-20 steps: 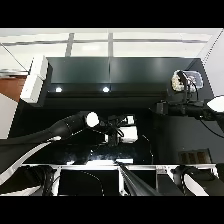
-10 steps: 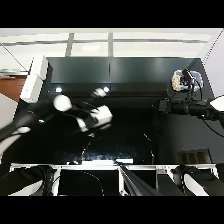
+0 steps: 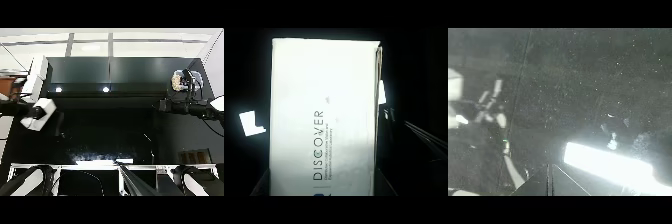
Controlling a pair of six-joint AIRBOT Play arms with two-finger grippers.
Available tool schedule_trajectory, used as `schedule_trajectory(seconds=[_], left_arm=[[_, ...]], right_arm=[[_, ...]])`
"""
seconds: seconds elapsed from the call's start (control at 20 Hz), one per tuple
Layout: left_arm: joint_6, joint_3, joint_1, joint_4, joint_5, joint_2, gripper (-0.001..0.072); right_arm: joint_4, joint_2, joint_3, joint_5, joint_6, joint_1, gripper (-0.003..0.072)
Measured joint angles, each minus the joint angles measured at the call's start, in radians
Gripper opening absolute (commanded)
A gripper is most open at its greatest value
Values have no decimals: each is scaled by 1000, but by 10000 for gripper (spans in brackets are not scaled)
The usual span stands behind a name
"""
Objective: Fold the box and place the chain.
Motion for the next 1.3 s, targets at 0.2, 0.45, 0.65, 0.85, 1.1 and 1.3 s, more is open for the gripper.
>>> schedule_trajectory(seconds=[0.2, 0.45, 0.65, 0.85, 1.1, 1.3], left_arm=[[74, -6, 178, 4, 80, -2, 348], [235, -6, 286, -22, 198, -64, 348], [388, -3, 312, -135, 243, -112, 348], [454, -3, 319, -199, 283, -132, 348], [477, -3, 321, -272, 292, -179, 720], [473, 10, 321, -292, 292, -174, 716]], right_arm=[[5, 0, 0, -4, 0, 0, 40], [14, 0, 0, -3, 10, 0, 40], [15, 0, 0, -3, 34, 0, 40], [15, 0, 0, -3, 45, 0, 40], [15, 0, 0, -13, 49, 0, 40], [15, 0, 0, -14, 52, 0, 40]])
